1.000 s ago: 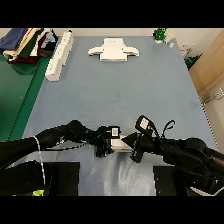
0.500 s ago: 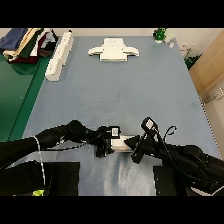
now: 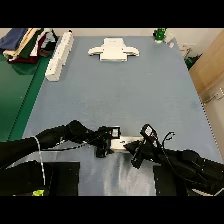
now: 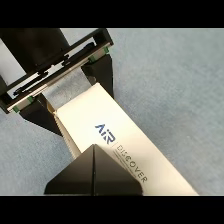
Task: Fold the box.
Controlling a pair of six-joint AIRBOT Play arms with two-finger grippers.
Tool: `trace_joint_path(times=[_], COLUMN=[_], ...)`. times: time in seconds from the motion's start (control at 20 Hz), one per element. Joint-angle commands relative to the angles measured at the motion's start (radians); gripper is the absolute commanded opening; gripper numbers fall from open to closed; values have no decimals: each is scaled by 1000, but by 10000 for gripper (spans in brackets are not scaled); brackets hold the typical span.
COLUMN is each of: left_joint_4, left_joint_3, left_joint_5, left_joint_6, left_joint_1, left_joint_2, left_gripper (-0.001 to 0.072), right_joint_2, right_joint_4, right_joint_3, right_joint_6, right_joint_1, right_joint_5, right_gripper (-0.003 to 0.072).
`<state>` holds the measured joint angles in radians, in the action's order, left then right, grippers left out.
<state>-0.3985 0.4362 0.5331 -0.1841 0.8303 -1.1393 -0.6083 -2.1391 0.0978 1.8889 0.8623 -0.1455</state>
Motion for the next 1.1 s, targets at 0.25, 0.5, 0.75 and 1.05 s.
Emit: trace_joint_path(times=[0.25,0.5,0.75,1.05], left_joint_4=[2,2,2,2], left_joint_3=[1,1,1,1], left_joint_5=[0,0,0,0], left_joint_6=[1,1,1,1], left_joint_1=[-1,-1,-1,-1], left_joint_2=[0,0,0,0], left_gripper=[519,520,519,519], right_joint_2=[-58,-33,105,115], right_joint_4=[3,4,37,77], right_joint_3=[-9,4,68,88], right_joint_6=[-23,-23,-23,-23], right_joint_1=[4,3,-3,-113], right_joint_5=[6,10,6,-28], right_gripper=[3,3,3,3])
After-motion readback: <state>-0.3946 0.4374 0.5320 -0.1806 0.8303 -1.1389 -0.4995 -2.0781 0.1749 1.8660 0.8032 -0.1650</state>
